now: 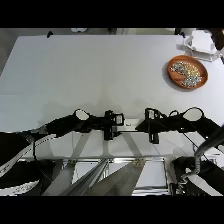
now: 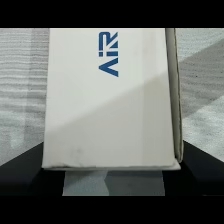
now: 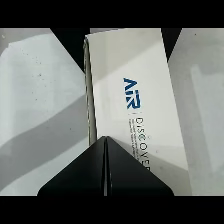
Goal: Fold the box and place the chain.
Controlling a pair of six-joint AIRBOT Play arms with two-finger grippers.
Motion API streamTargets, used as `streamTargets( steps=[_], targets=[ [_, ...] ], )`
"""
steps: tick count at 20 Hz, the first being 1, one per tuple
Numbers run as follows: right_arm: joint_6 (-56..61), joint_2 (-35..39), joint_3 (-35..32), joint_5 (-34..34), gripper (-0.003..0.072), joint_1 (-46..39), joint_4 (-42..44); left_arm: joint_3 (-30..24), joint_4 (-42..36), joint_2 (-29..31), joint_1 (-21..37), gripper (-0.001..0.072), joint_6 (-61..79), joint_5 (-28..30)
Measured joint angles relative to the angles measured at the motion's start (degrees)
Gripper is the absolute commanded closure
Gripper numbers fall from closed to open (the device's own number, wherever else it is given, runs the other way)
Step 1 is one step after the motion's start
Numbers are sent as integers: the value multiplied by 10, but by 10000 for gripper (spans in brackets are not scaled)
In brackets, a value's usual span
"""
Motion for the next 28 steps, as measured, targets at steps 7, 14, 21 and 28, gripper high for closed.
streamTargets(
  steps=[7, 14, 21, 28],
  targets=[
    [-43, 4, 13, 14, 669, 0, 96, 0, 0, 0, 0, 437, 0, 0],
    [252, 51, 124, -45, 669, -2, 17, 0, 0, 0, 0, 437, 0, 0],
    [803, 66, 223, 78, 669, -74, -402, 0, 0, 0, 0, 437, 0, 0],
    [950, 64, 235, 261, 669, -168, -509, 0, 0, 0, 0, 438, 0, 0]
  ],
)
